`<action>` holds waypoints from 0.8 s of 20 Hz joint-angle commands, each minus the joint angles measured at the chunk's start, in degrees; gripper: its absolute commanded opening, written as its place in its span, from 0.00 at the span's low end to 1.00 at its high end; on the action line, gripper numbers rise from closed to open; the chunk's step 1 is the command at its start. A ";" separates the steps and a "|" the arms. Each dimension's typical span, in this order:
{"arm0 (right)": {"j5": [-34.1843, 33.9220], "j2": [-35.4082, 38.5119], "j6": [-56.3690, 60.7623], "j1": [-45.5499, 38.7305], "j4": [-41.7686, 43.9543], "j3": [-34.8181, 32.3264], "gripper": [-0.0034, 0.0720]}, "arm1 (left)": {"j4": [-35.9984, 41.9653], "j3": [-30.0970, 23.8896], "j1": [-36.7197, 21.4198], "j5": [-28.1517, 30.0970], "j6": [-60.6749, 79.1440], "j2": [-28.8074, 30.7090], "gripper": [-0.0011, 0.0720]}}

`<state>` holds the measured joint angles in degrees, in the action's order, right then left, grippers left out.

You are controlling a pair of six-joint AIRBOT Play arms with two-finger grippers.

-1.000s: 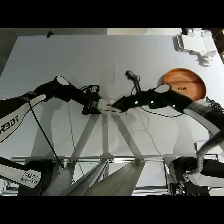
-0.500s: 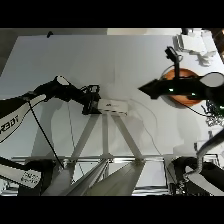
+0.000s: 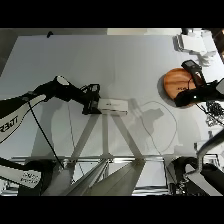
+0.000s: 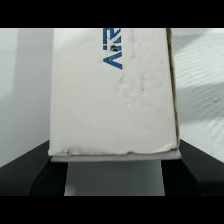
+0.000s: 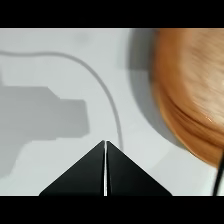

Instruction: Fold the box and place the chain.

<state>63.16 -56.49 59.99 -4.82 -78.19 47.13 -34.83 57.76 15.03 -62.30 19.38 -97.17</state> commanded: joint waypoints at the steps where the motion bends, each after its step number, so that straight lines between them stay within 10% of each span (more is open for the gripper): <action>1: 0.31 0.17 1.70 -0.79 -3.08 0.07 0.06 | -2.51 0.07 -0.13 -0.92 -11.96 5.57 0.03; 11: 0.31 0.17 1.68 -0.79 -1.31 0.07 0.06 | -62.29 0.07 -3.23 -1.99 -66.40 39.89 0.03; 16: 0.31 0.17 1.68 -0.79 -1.33 0.07 0.06 | -50.45 -0.35 -21.92 9.49 -78.23 45.51 0.02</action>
<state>63.44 -56.36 61.65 -5.58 -79.57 47.13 -90.30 57.65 2.26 -59.90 -48.90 -55.09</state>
